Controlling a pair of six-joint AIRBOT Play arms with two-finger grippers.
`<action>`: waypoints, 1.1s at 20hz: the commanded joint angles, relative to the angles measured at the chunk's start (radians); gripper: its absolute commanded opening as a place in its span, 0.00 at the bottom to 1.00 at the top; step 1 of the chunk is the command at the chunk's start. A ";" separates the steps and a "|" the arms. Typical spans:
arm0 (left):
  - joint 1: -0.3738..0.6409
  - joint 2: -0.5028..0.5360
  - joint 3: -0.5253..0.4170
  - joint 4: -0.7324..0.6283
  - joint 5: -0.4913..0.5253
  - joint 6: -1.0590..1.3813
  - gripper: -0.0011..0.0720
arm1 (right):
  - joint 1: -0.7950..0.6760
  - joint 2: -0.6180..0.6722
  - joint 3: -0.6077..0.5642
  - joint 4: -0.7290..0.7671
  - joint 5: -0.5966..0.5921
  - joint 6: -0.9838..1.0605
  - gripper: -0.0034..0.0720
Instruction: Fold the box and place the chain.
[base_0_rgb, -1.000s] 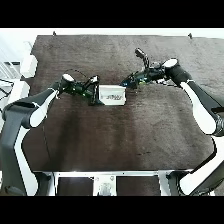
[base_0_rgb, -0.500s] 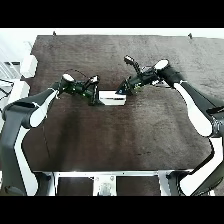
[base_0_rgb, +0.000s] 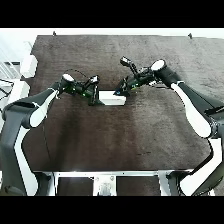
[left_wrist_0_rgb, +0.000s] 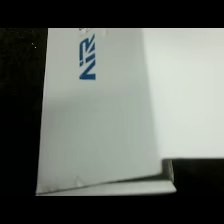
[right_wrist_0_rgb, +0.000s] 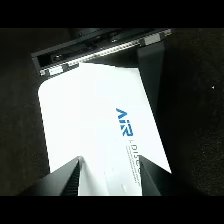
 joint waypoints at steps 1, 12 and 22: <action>0.000 0.000 0.000 0.000 0.000 0.000 0.53 | 0.005 0.000 0.001 -0.010 -0.004 -0.005 0.63; 0.000 0.000 0.000 0.000 0.000 0.000 0.53 | 0.020 -0.003 0.001 -0.020 -0.082 -0.047 0.62; 0.000 0.000 0.000 0.000 0.000 0.000 0.53 | 0.001 0.042 0.000 0.061 0.021 -0.188 0.59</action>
